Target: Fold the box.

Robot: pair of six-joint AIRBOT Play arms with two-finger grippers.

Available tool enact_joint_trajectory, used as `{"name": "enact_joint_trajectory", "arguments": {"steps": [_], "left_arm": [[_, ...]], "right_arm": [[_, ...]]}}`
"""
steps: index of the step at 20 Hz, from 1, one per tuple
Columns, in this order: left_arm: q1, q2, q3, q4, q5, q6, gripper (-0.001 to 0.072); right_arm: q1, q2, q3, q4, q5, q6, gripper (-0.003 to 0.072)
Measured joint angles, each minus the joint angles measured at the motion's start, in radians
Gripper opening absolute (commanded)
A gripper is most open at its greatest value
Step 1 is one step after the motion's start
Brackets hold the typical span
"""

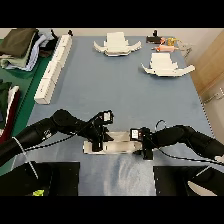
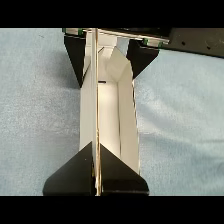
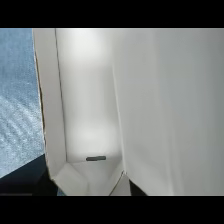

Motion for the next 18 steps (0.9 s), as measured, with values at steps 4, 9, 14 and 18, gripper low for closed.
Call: {"name": "enact_joint_trajectory", "arguments": {"steps": [4,9,14,18], "left_arm": [[0.0,0.0,0.0,-0.019,0.002,-0.008,0.0083],[0.001,-0.001,-0.001,-0.023,0.002,-0.058,0.0549],[0.001,0.046,0.0,0.071,-0.022,-0.248,0.0549],[0.001,0.169,0.0,0.338,-0.129,-0.635,0.0311]], "right_arm": [[0.0,0.0,0.0,-0.001,0.0,0.0,0.0512],[0.0,0.0,0.0,-0.001,0.0,0.0,0.0512],[0.0,0.0,0.0,-0.001,0.0,0.0,0.0512],[0.0,0.0,0.0,-0.001,0.0,0.0,0.0512]]}}
